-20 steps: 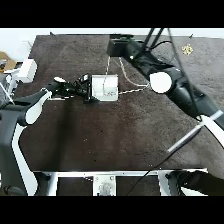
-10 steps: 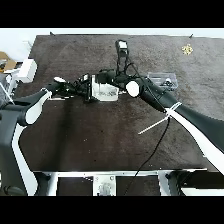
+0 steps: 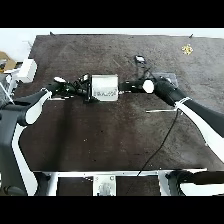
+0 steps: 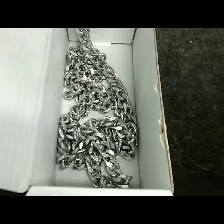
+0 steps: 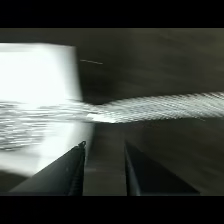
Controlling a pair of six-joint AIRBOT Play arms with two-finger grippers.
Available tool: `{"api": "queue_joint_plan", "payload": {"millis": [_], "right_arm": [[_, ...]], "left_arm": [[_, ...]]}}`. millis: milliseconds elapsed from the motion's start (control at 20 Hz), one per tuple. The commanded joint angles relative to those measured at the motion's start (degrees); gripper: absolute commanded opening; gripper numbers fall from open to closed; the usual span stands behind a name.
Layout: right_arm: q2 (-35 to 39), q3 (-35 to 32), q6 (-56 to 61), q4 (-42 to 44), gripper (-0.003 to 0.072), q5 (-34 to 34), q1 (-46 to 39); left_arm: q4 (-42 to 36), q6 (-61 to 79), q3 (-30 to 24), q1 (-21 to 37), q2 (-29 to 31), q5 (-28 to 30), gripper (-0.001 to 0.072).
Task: Fold the box and place the chain.
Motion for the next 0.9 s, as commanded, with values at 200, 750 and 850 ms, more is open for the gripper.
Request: {"api": "queue_joint_plan", "payload": {"millis": [200, 750, 850], "right_arm": [[-2.3, -6.0, 5.2, 7.1, 0.0275, -14.0, -13.8], [-7.1, -3.9, 5.2, 10.8, 0.0204, -18.3, -13.9], [-7.1, -3.9, 5.2, 10.9, 0.0137, -18.5, -13.8]], "left_arm": [[0.0, 0.0, 0.0, 0.0, 0.0, 0.0, 0.0223], [0.0, 0.0, 0.0, 0.0, 0.0, 0.0, 0.0223], [0.0, 0.0, 0.0, 0.0, 0.0, 0.0, 0.0223]]}}
